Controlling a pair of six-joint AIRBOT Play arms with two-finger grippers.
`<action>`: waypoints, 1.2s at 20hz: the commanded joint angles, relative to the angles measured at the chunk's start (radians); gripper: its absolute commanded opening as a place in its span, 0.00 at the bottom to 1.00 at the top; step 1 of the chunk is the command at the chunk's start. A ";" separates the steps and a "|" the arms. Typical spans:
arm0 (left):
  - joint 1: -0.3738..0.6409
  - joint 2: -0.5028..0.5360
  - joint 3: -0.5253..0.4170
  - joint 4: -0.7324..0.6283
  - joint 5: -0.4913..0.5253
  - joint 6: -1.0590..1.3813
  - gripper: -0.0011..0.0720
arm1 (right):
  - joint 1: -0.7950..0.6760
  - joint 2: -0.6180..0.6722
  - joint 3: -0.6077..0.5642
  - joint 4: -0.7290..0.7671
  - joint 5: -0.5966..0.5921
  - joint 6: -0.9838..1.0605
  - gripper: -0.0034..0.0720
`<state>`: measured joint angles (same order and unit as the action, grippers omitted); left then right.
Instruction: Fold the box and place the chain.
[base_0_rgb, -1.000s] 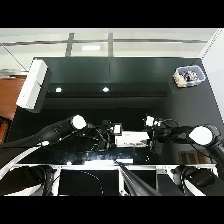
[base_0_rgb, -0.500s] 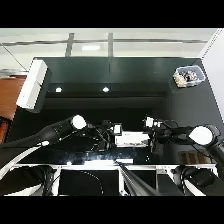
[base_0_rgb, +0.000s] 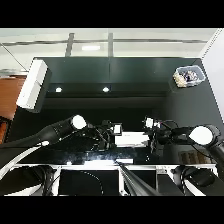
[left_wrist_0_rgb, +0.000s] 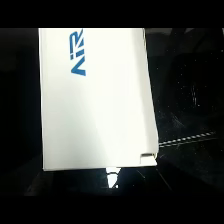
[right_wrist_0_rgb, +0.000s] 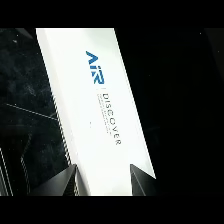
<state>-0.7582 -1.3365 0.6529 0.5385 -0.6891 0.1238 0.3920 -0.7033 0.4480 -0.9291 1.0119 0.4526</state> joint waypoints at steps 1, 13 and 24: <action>-0.001 0.000 0.000 0.000 0.000 -0.001 0.56 | 0.001 0.000 0.000 0.000 0.002 0.000 0.53; -0.001 0.000 0.000 0.000 0.000 -0.001 0.56 | 0.001 0.000 -0.014 0.013 -0.059 0.037 0.53; -0.001 0.000 0.000 0.000 -0.002 -0.001 0.56 | 0.001 0.000 -0.012 0.008 -0.006 0.037 0.53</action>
